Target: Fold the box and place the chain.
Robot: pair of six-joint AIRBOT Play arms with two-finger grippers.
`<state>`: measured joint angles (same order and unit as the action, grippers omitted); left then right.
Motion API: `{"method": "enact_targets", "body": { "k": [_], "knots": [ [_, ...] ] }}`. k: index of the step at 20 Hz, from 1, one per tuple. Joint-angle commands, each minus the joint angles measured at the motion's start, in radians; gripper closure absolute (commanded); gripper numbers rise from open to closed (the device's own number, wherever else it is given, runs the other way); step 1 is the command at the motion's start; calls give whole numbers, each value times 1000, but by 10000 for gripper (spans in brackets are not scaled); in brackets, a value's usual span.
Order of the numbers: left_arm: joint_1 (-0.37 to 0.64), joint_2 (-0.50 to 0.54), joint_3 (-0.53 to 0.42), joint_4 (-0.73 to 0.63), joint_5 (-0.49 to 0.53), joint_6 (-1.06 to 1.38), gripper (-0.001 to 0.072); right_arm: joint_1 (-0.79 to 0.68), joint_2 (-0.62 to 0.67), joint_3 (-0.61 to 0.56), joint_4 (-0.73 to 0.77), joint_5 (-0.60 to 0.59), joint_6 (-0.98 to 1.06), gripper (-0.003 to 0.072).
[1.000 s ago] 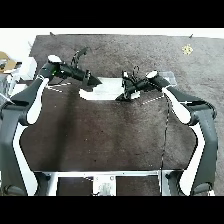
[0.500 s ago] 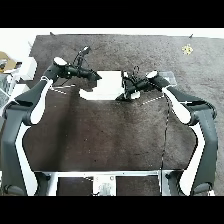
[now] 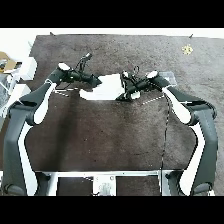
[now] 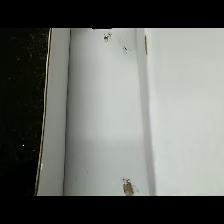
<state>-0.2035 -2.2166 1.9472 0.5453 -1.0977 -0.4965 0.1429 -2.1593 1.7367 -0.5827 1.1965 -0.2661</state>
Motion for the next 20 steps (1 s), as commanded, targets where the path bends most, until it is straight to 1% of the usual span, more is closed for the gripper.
{"method": "enact_targets", "body": {
  "k": [1, 5, 9, 11, 13, 14, 15, 16, 17, 19, 20],
  "knots": [
    [4, 16, 0, 8, 6, 15, 698, 1, 0, 0, -1, 1, -2, 302],
    [23, 105, 0, 8, 16, 71, 698, 1, 0, 0, -1, 0, -2, 302],
    [56, 214, 0, 25, -25, 87, 698, 1, 0, 0, -1, 1, -2, 302],
    [72, 246, 10, 70, -86, 95, 698, 1, 0, 0, -1, 1, -2, 302],
    [74, 250, 23, 138, -187, 180, 697, 1, 0, 0, -1, 0, -2, 302],
    [73, 250, 21, 193, -244, 252, 689, 1, 0, 0, -1, 0, -2, 302],
    [71, 249, 13, 238, -288, 332, 362, 1, 0, 0, -1, 0, -2, 302],
    [71, 249, -4, 264, -294, 379, 76, 1, 0, 0, -1, 0, -2, 302],
    [71, 249, -27, 280, -285, 430, 55, 1, 0, 0, -1, 0, -2, 302],
    [69, 249, -86, 285, -261, 535, 55, 1, 0, 0, -1, 0, -2, 302],
    [61, 249, -116, 294, -228, 554, 54, 1, 0, 0, -1, 0, -2, 302]
  ]
}}
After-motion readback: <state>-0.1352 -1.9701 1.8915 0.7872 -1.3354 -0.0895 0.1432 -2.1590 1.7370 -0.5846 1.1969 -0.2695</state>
